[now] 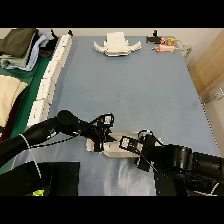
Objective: Fold the box.
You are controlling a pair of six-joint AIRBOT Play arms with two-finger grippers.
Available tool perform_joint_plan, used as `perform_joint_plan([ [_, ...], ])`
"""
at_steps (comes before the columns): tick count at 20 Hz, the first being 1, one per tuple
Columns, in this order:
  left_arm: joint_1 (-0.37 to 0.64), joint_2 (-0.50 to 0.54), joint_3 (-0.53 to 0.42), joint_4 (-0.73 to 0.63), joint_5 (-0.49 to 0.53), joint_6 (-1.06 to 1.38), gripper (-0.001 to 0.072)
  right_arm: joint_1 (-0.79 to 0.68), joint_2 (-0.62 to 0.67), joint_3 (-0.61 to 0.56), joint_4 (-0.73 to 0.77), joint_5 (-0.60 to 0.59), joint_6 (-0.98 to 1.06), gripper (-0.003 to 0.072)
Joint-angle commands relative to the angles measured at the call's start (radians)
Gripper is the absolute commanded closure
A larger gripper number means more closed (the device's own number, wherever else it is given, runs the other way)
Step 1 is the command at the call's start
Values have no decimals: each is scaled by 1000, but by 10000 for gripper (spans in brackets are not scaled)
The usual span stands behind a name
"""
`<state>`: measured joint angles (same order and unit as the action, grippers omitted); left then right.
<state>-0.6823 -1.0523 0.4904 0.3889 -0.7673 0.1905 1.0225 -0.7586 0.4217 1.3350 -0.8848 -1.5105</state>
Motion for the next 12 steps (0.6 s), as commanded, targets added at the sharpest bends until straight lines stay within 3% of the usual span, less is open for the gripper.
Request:
perform_joint_plan([
  [1, 0, 0, 1, 0, 0, 0, 697, 1, 21, 14, -12, -47, 67, 36],
  [6, 0, 0, 1, 0, 0, 0, 698, -1, 72, 40, -74, -95, 122, 36],
  [12, 0, 0, 1, 0, 0, 0, 697, -1, 26, 39, -129, -89, 152, 33],
])
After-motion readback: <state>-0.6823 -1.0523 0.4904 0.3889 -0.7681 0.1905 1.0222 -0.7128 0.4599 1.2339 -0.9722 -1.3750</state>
